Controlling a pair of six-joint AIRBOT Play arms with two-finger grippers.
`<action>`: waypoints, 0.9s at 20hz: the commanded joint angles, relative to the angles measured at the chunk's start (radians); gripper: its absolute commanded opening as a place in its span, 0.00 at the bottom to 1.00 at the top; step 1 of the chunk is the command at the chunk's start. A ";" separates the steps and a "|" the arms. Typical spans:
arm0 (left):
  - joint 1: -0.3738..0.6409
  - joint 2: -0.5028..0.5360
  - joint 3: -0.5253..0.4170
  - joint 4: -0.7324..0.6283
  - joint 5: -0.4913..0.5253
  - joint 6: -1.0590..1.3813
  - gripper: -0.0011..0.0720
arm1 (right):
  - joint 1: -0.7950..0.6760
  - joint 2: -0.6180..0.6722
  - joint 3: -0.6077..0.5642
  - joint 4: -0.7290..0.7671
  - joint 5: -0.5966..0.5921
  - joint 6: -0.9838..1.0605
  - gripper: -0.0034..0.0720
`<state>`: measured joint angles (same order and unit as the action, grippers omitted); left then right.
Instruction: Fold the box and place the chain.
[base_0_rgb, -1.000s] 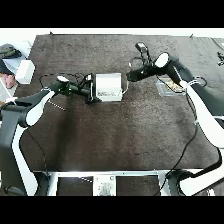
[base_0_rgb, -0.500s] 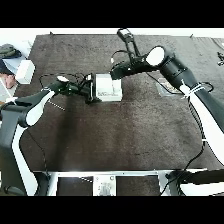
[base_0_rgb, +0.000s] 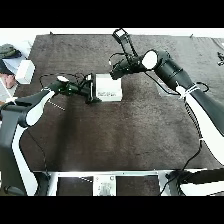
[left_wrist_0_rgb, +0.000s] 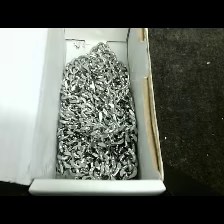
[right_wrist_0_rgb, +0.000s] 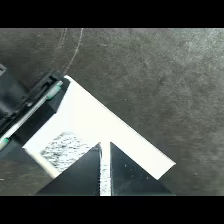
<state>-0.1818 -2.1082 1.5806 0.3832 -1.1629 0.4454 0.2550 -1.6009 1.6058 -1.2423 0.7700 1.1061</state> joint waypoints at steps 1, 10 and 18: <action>0.000 0.000 0.000 0.000 0.000 0.000 0.57 | -0.058 -0.040 0.031 0.096 0.019 -0.085 0.18; 0.000 0.000 0.000 0.000 0.000 0.000 0.57 | -0.261 -0.256 0.228 0.506 0.250 -0.358 0.11; 0.000 0.000 0.000 0.000 0.000 0.000 0.57 | -0.282 -0.382 0.283 0.616 0.365 -0.446 0.11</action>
<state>-0.1818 -2.1082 1.5806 0.3832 -1.1629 0.4454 -0.0223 -1.9499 1.8778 -0.6823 1.0798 0.7059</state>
